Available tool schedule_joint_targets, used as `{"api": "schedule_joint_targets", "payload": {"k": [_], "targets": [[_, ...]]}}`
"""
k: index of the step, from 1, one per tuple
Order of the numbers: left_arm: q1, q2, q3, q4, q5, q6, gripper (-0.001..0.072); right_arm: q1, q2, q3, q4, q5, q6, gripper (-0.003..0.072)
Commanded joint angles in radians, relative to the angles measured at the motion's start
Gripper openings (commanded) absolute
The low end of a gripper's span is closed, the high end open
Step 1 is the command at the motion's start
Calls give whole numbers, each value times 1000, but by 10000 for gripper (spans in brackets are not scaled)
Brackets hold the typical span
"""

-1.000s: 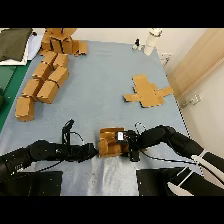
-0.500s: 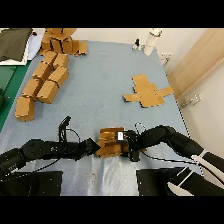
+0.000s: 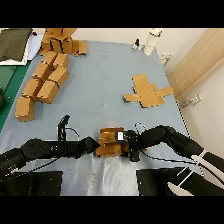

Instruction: Fold the box.

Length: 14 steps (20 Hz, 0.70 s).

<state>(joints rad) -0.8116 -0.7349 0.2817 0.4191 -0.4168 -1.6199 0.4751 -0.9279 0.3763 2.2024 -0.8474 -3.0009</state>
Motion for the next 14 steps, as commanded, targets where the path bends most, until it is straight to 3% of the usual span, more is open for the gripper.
{"api": "schedule_joint_targets", "payload": {"k": [1, 6, 14], "targets": [[1, -1, 6, 26, -2, 34, 584, 1, 0, 0, 0, 0, 0, 562], [-7, -18, 59, 57, -31, -1, 582, 1, 0, 0, 0, 0, 0, 562], [-156, -197, 148, 283, 17, -267, 581, 1, 0, 0, 0, 0, 0, 562]]}}
